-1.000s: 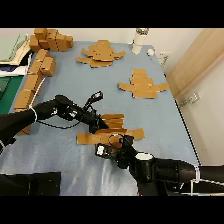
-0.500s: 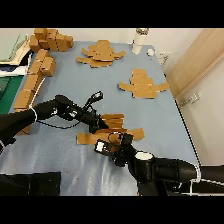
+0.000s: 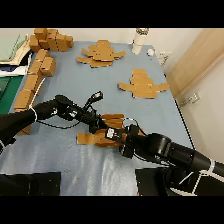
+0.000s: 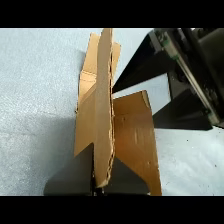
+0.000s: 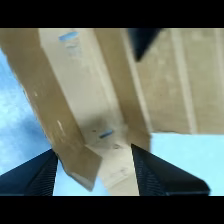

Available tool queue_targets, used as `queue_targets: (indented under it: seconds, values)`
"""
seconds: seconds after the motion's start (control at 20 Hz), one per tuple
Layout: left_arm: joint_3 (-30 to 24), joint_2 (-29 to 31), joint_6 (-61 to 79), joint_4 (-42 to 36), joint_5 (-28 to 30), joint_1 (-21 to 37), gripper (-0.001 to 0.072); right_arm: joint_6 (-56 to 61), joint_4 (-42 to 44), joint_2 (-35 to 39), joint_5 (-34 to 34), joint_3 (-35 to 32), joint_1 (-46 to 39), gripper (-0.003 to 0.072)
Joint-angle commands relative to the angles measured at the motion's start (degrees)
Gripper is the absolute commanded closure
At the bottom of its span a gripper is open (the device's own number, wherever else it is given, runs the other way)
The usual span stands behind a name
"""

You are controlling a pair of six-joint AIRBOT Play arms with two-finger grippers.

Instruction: Fold the box.

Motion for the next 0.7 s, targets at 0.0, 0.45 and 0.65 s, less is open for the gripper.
queue_targets:
  seconds: [0.0,0.45,0.65]
  values:
    - [0.0,-0.04,0.02,0.02,0.02,-0.04,0.0696,-18.27,9.73,2.58,1.7,-0.04,-7.08,-0.0029]
    - [0.0,-0.04,0.02,0.02,0.02,-0.02,0.0696,-45.27,28.57,0.92,5.03,-0.02,-21.94,-0.0029]
    - [0.0,-0.04,0.02,0.02,0.02,-0.02,0.0696,-59.67,40.74,-3.34,4.13,0.2,-26.86,-0.003]
